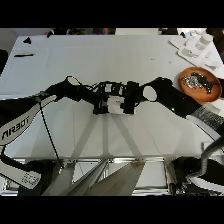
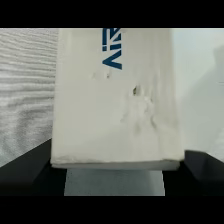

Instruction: Fold the box and place the chain.

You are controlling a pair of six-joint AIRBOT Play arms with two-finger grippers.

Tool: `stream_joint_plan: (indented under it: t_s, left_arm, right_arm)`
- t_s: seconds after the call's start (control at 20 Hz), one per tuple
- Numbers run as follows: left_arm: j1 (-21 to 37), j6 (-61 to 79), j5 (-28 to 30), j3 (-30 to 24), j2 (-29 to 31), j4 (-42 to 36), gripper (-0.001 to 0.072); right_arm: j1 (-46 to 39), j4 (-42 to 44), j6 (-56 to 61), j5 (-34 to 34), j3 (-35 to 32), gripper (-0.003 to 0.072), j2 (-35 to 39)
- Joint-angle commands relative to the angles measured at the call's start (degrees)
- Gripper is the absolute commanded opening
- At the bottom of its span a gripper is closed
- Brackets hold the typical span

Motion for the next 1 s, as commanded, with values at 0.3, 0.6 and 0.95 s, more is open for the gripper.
stream_joint_plan:
  t_s: [0.3,0.6,0.95]
  left_arm:
    - [0.0,-0.1,0.0,0.0,0.0,0.0,0.0230]
    - [0.0,-0.1,0.0,0.0,0.0,0.0,0.0230]
    - [0.0,-0.1,0.0,0.0,0.0,0.0,0.0230]
  right_arm:
    - [1.4,0.4,0.0,-0.2,-1.2,0.0500,5.8]
    - [1.4,4.2,-9.5,-7.1,-9.1,0.0589,5.9]
    - [1.4,3.0,-9.3,-17.0,-11.5,0.0588,5.9]
